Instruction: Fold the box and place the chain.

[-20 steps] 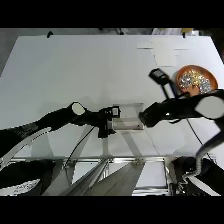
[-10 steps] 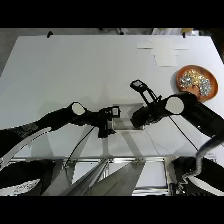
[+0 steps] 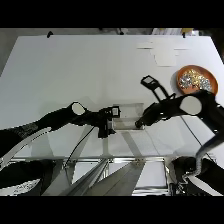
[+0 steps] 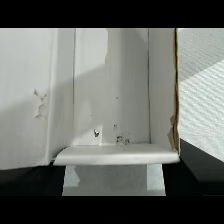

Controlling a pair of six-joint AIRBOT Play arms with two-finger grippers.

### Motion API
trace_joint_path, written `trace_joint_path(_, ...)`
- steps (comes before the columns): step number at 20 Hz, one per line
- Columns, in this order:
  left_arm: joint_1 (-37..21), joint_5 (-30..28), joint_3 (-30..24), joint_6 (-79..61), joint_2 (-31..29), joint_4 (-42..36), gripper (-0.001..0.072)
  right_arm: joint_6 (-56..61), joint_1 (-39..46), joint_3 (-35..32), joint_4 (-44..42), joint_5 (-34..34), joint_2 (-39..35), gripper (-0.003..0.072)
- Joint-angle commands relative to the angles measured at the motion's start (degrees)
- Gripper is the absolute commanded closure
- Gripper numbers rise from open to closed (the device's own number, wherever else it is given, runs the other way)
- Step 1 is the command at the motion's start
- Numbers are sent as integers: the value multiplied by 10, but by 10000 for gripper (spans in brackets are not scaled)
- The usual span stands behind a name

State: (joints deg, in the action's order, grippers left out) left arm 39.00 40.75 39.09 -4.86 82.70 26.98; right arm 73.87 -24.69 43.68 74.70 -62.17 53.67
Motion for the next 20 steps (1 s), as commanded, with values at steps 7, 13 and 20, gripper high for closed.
trace_joint_path(7, 0, 0, 0, 0, 0, 0, 456, -155, 65, -88, 28, 45, 29, 573)
trace_joint_path(13, 0, 0, 0, 0, 0, 0, 456, -316, 65, -96, 8, 44, 68, 566)
trace_joint_path(20, 0, 0, 0, 0, 0, 0, 456, -368, 65, -99, -18, 46, 94, 567)
